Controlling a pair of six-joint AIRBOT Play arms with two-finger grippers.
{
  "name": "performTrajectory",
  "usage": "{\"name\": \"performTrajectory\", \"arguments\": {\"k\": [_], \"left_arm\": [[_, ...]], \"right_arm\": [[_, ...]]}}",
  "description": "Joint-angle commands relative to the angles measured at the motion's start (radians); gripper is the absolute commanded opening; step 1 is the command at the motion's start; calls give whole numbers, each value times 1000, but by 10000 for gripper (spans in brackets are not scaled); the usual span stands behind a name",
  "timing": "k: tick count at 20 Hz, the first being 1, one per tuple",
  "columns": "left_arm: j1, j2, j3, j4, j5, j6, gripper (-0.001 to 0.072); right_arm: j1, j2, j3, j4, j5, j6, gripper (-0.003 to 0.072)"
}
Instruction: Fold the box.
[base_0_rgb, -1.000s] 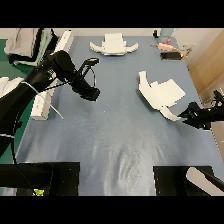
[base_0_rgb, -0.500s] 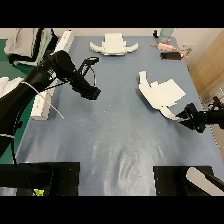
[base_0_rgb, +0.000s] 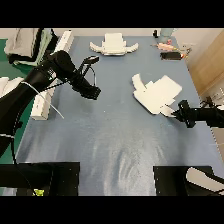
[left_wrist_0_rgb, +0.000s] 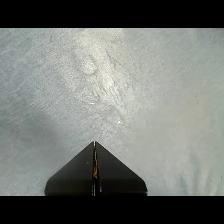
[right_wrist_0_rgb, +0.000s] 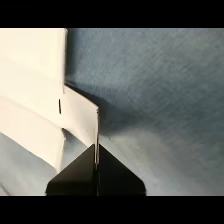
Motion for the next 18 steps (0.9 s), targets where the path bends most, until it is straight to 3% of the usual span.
{"name": "performTrajectory", "arguments": {"k": [1,5,6,7,11,18], "left_arm": [[0,0,1,0,0,0,14],[8,0,1,-1,-51,0,18],[8,0,1,0,-58,0,218],[9,0,1,-1,-60,-12,535],[8,0,2,-49,-63,-22,552],[13,0,2,-71,-127,-18,552]], "right_arm": [[13,-19,18,79,2,-127,5],[13,-23,138,19,289,-196,4],[13,-30,174,-26,367,-195,3],[13,-37,195,-61,426,-189,3],[50,-54,185,-167,488,-196,3],[357,-54,127,-171,316,-416,4]]}}
